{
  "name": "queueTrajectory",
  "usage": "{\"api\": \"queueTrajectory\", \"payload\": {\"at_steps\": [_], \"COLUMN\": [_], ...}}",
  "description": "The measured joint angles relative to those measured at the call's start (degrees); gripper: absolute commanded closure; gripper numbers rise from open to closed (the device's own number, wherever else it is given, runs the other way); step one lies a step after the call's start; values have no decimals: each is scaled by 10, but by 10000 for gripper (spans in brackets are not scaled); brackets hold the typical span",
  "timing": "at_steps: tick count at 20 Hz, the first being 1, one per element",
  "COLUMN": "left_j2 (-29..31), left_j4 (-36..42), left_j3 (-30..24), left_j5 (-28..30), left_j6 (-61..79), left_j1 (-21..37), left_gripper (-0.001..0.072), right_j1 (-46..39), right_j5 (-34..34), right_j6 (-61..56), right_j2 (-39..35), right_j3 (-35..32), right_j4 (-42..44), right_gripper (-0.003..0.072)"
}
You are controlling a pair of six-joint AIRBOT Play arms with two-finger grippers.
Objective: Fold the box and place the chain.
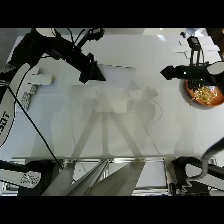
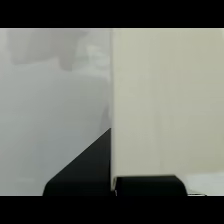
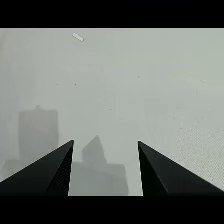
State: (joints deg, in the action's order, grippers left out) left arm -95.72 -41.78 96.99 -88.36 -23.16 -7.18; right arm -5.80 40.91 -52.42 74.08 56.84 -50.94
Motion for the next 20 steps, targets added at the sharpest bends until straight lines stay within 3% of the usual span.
{"api": "queueTrajectory", "payload": {"at_steps": [5, 13, 20], "left_j2": [2, -4, -56], "left_j4": [41, 127, 111], "left_j3": [-35, -179, -213], "left_j5": [87, 179, 203], "left_j6": [34, 196, 258], "left_j1": [0, 23, 45], "left_gripper": [708, 710, 710], "right_j1": [0, 0, 0], "right_j5": [0, 0, 0], "right_j6": [0, 0, 0], "right_j2": [0, 0, 0], "right_j3": [0, 0, 0], "right_j4": [0, 0, 0], "right_gripper": [235, 235, 235]}}
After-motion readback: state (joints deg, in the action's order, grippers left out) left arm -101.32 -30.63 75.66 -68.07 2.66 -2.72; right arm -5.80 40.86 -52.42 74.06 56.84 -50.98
